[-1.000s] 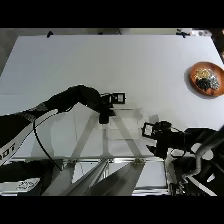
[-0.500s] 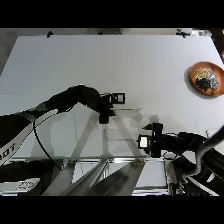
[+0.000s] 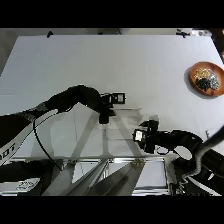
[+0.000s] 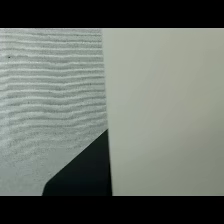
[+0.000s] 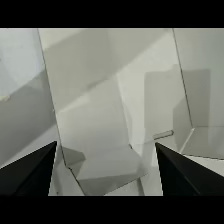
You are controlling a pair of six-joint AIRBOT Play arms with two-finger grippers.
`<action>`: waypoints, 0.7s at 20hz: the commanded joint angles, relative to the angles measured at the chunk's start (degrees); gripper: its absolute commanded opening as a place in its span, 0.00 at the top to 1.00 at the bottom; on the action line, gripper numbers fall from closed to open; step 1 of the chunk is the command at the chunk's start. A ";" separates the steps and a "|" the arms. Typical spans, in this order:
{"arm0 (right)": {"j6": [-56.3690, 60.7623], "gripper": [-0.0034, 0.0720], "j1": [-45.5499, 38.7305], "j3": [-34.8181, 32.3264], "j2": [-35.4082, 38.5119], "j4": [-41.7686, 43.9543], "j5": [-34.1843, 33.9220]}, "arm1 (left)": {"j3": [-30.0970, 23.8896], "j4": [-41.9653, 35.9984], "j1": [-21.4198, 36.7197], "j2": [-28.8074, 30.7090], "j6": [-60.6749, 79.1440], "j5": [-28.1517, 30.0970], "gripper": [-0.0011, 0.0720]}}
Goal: Fold the box and place the chain.
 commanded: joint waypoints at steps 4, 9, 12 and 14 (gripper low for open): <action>0.07 0.04 0.04 1.66 -1.07 1.09 -2.82 | -0.02 0.02 0.02 -0.02 0.00 0.00 0.97; 0.46 0.04 0.00 3.10 -1.07 0.63 -3.39 | -0.02 0.00 0.02 -0.02 0.00 0.00 0.97; 0.92 0.04 0.00 3.23 -1.07 0.70 -3.41 | -0.02 0.02 0.02 -0.02 0.00 0.02 0.97; 0.92 0.04 -1.73 3.98 -1.07 1.70 -3.10 | -0.02 0.00 0.02 -0.02 0.00 0.00 0.97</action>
